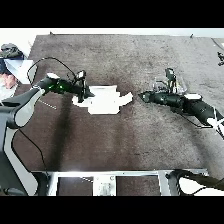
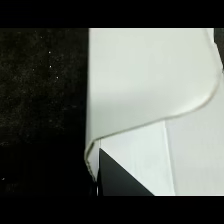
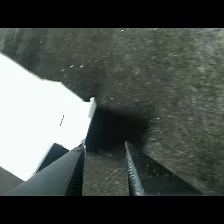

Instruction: Fold the box and place the chain.

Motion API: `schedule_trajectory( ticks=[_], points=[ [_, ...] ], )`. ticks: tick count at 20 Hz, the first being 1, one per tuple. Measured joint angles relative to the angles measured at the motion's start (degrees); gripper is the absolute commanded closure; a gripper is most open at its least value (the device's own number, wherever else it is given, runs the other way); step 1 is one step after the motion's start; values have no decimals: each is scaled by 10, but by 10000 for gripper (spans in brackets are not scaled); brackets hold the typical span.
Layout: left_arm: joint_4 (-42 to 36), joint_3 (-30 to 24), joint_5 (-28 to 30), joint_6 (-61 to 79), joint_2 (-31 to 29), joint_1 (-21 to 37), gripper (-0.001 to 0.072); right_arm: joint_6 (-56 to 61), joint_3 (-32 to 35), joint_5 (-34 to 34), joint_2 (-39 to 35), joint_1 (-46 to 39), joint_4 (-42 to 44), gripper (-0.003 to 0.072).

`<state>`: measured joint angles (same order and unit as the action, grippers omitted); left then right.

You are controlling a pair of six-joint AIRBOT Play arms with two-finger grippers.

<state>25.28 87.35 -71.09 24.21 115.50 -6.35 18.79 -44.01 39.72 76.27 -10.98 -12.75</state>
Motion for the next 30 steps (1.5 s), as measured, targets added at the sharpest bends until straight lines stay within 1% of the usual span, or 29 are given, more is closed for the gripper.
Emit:
schedule_trajectory(
  ticks=[4,5,6,7,9,12,17,20,23,24,27,30],
  points=[
    [1,0,4,2,0,0,699,-73,0,45,0,2,0,374],
    [1,0,4,2,0,0,699,-101,0,54,0,3,0,307],
    [1,0,4,2,0,0,699,-129,0,61,0,7,0,127],
    [1,0,5,2,0,0,699,-158,0,65,0,13,0,115],
    [1,0,5,2,0,0,699,-223,0,75,0,37,0,115],
    [0,0,6,2,0,0,699,-311,0,65,0,93,-1,114],
    [-2,0,6,2,0,0,699,-395,-3,-16,15,190,-32,115],
    [-2,0,6,2,0,0,699,-400,-21,-43,46,230,-69,115],
    [-2,0,6,2,0,0,699,-367,-52,-59,82,259,-127,111],
    [-2,0,6,2,0,0,699,-354,-60,-63,91,263,-148,90],
    [-3,0,6,3,0,0,699,-326,-75,-78,108,271,-192,90],
    [-3,0,6,3,0,0,699,-314,-83,-112,119,276,-211,90]
  ],
)
